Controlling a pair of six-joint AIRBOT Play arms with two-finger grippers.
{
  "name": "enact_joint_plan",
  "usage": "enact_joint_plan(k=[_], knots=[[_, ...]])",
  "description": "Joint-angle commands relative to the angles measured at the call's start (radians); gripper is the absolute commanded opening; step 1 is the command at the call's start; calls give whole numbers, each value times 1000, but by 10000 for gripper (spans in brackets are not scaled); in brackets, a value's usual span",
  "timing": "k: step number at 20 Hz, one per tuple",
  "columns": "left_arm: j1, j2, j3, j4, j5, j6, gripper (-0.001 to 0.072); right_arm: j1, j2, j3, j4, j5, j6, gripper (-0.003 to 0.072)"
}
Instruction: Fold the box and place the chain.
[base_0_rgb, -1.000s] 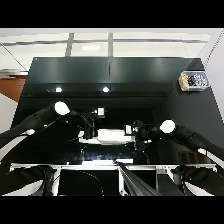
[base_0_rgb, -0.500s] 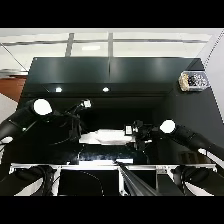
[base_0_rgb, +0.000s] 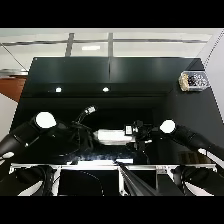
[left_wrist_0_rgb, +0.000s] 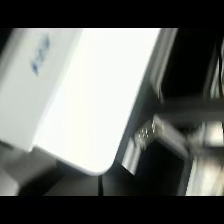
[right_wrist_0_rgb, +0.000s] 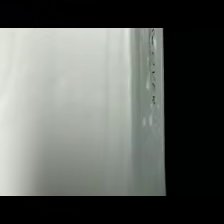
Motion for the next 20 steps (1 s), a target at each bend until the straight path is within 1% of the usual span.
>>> enact_joint_plan(k=[1,2,3,4,6,8,10,12,14,17,19,20], knots=[[-73,12,-34,-172,431,13,29,0,1,0,1,0,2,397],[-80,11,-34,-192,510,13,30,0,0,0,1,0,2,397],[-84,8,-34,-204,564,14,31,0,1,0,1,0,2,397],[-85,2,-34,-207,596,10,30,0,1,0,1,0,2,397],[-85,-26,-34,-202,603,11,30,0,0,0,1,0,2,397],[-85,-75,-34,-199,597,11,29,0,0,0,1,0,2,397],[-85,-127,-34,-200,579,11,29,0,0,0,1,0,2,397],[-85,-169,-34,-197,523,11,28,0,1,0,1,0,2,397],[-85,-190,-34,-184,486,12,28,0,1,0,1,0,2,397],[-68,-165,-11,-85,472,10,28,0,1,0,0,0,2,397],[-32,-124,19,-6,412,10,28,0,0,0,0,0,2,397],[-4,-98,33,41,363,6,41,0,1,0,0,0,2,397]])
